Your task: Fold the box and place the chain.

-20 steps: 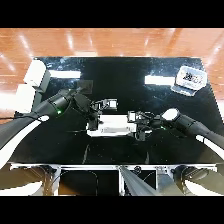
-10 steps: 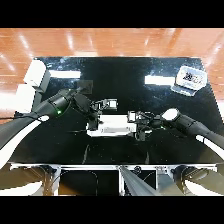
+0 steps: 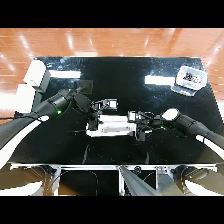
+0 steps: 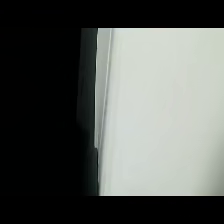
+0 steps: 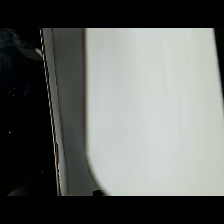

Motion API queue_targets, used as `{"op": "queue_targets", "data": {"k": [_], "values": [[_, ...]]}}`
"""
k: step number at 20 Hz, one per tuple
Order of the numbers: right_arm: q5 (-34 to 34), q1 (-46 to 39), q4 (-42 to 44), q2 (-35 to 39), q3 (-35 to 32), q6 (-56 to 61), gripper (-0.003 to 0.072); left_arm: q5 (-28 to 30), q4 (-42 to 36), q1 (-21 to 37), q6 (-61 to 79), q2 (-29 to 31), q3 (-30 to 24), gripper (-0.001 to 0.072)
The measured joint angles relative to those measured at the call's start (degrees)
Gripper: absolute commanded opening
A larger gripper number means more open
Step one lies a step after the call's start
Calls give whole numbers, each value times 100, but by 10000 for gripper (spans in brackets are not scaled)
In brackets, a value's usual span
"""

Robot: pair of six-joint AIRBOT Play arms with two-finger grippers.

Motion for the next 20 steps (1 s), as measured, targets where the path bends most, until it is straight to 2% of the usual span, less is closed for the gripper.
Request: {"op": "queue_targets", "data": {"k": [5, 20], "values": [[0, 0, 0, 0, 0, 0, 400, 0, 0, 0, 0, 0, 0, 21], [2, 0, 7, 0, 0, 9, 381, 13, -17, 0, -2, 0, 0, 21]]}}
